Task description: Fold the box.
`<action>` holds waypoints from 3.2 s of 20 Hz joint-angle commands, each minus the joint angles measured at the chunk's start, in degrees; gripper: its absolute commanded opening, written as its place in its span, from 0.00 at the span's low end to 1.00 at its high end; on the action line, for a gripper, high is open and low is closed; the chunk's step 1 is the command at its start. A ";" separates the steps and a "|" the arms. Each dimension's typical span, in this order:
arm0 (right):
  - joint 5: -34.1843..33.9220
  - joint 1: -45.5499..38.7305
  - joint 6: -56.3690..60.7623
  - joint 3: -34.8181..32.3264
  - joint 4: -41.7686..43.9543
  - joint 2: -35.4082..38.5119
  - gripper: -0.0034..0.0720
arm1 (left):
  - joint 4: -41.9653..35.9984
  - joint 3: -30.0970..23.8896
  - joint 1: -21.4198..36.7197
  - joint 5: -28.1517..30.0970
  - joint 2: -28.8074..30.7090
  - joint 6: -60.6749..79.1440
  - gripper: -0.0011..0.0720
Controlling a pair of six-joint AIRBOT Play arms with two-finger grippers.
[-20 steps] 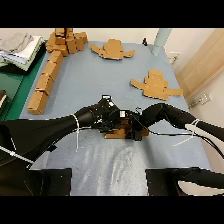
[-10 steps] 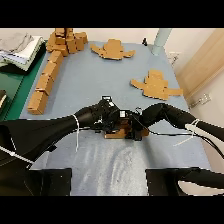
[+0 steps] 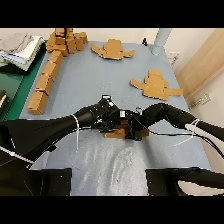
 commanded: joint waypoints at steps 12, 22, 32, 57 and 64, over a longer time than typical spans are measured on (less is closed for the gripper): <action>0.00 -0.02 -0.15 0.04 -0.04 0.04 0.65 | -6.23 3.04 2.08 -4.00 0.11 1.57 0.66; 0.00 -0.02 -0.15 0.04 -0.04 0.04 0.65 | -23.91 10.71 18.82 -16.98 0.11 20.68 0.66; 0.00 -0.02 -0.15 0.04 -0.04 0.04 0.65 | -19.54 9.20 29.55 -16.02 1.18 58.95 0.03; 0.00 -0.02 -0.15 0.04 -0.04 0.04 0.65 | -65.22 -34.34 31.74 21.33 15.34 163.97 0.96; 0.00 -0.02 -0.15 0.04 -0.04 0.04 0.65 | -69.88 -32.96 25.40 23.06 14.14 163.73 0.96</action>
